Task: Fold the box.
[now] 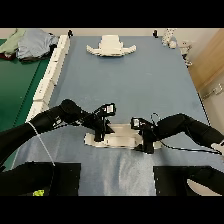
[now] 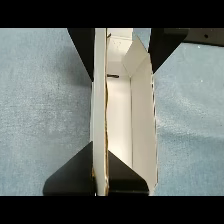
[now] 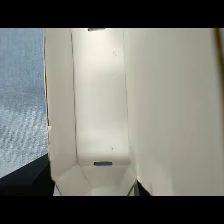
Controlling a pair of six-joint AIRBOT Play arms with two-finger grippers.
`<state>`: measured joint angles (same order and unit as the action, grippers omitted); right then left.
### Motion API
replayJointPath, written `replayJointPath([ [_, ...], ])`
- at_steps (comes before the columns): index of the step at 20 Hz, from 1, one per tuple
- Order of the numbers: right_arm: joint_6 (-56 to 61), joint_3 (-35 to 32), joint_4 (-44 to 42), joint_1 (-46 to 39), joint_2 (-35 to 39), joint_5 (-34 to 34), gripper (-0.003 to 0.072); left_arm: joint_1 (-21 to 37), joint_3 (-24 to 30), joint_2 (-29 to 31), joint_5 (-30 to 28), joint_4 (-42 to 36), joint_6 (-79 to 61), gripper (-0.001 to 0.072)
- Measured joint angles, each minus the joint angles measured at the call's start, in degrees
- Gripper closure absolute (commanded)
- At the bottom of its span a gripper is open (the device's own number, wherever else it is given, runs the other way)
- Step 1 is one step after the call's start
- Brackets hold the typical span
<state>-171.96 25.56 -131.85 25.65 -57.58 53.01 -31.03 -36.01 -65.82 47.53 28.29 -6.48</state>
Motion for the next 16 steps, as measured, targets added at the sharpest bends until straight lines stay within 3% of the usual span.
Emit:
replayJointPath([
  [8,1.3,-1.9,-0.1,0.0,2.3,-0.3,-0.0006,0.0,0.0,0.0,0.0,0.0,0.0,0.0697],
  [16,0.6,-4.0,-0.9,0.7,2.4,-6.0,-0.0006,0.0,0.0,0.0,-0.1,0.0,0.0,0.0697],
])
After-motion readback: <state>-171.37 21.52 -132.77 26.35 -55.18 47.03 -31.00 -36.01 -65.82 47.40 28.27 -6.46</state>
